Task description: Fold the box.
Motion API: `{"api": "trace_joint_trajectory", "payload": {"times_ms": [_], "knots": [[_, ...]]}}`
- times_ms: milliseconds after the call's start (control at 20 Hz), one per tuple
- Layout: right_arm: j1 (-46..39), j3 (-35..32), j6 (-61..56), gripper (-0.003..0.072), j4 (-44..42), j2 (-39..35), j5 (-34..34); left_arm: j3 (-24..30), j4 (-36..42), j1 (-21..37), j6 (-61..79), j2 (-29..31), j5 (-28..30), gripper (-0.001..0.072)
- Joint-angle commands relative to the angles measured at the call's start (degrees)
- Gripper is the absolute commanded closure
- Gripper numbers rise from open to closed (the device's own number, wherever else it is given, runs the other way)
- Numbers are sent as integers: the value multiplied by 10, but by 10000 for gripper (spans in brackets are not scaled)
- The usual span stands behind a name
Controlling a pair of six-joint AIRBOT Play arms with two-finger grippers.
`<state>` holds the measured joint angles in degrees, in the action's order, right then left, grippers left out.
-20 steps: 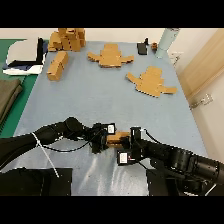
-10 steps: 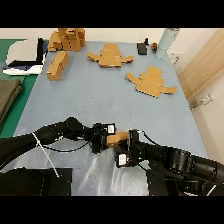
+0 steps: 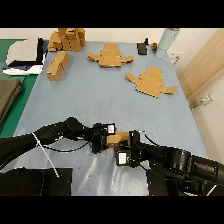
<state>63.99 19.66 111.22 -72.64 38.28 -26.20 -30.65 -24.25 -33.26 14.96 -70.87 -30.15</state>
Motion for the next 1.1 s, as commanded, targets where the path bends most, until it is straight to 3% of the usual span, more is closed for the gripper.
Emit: {"api": "trace_joint_trajectory", "payload": {"times_ms": [0,50,150,600,1050], "knots": [[-2,5,-39,522,-2,-2,-14,0,0,0,0,0,0,246],[-2,8,-39,526,-2,-2,-14,0,0,0,0,0,0,246],[-1,16,-38,680,-1,-1,-15,0,0,0,0,0,0,246],[-1,24,-39,681,43,25,-12,0,0,0,0,0,0,246],[0,24,-39,681,31,43,-11,0,0,0,0,0,0,246]]}}
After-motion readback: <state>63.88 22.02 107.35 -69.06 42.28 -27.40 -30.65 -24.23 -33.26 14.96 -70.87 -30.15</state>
